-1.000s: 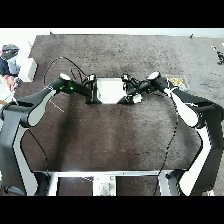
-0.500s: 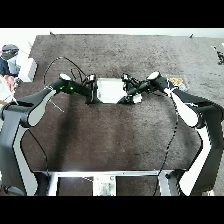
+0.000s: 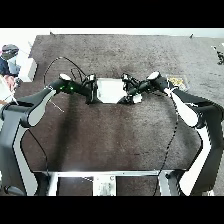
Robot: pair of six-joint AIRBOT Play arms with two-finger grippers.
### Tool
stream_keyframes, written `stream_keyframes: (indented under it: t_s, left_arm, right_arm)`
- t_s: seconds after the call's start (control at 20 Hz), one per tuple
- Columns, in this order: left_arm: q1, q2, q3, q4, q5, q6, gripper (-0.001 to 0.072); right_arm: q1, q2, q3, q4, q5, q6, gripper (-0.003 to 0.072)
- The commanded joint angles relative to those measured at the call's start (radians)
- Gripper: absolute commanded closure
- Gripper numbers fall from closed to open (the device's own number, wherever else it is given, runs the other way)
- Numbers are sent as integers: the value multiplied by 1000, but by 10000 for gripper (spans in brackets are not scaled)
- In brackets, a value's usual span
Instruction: Fold the box and place the chain.
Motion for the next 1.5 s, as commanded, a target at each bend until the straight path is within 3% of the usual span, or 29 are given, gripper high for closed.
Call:
stream_keyframes:
  t_s: [0.0,0.35,0.4,0.45,0.5,1.0,1.35,1.4,1.45]
  left_arm:
    - [0,-1,1,-2,0,0,224]
    - [0,-1,1,-2,0,0,224]
    - [0,-1,1,-2,0,0,225]
    - [0,-1,1,-2,1,0,224]
    - [0,-1,1,-2,1,0,224]
    - [0,-1,1,-1,0,0,224]
    - [0,-1,1,-1,1,0,224]
    - [0,-1,1,-1,1,0,225]
    - [0,-1,1,-1,1,0,224]
  right_arm:
    - [1,0,-1,0,1,0,331]
    - [1,0,0,18,1,0,330]
    - [0,3,1,19,2,1,274]
    - [-1,6,1,19,0,1,-20]
    - [-3,8,1,20,1,6,-30]
    - [-45,35,0,-12,47,13,-31]
    - [-99,169,1,-175,64,132,-27]
    - [-108,190,1,-167,84,168,16]
    - [-116,212,1,-143,120,196,211]
